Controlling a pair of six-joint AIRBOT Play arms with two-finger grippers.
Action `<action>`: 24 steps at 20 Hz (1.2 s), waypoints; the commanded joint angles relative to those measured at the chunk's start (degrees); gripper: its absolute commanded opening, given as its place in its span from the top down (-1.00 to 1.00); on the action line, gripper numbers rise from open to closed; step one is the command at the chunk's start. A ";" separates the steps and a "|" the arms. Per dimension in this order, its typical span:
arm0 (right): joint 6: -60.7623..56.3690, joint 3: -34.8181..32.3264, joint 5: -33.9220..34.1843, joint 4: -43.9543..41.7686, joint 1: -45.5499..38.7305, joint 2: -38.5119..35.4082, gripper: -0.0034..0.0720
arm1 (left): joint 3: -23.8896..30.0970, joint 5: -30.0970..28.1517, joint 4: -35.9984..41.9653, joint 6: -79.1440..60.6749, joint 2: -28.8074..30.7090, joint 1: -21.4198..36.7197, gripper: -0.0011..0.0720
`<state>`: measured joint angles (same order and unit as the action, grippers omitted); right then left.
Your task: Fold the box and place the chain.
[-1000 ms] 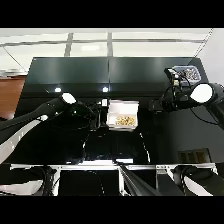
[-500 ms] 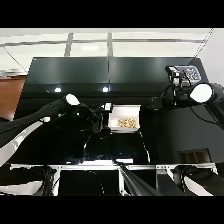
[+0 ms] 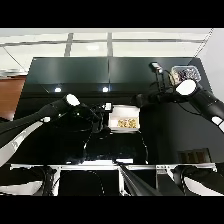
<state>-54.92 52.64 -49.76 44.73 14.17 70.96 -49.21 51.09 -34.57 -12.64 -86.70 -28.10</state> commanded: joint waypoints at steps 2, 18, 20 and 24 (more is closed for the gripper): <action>30.95 0.66 -8.11 -2.51 0.37 -0.85 -0.97 | -0.04 -0.04 -0.13 1.79 0.11 0.15 -0.35; 38.51 -5.05 -8.00 3.93 5.95 -2.47 -0.97 | -0.04 -0.02 0.11 1.95 0.09 0.13 -0.35; 38.49 -5.05 -8.20 3.85 5.95 -2.47 -0.97 | -0.04 -0.02 0.11 1.95 0.09 0.13 -0.35; 38.45 -5.05 -9.20 3.87 5.95 -2.47 -0.30 | -0.04 -0.04 0.11 1.95 0.09 0.09 -0.35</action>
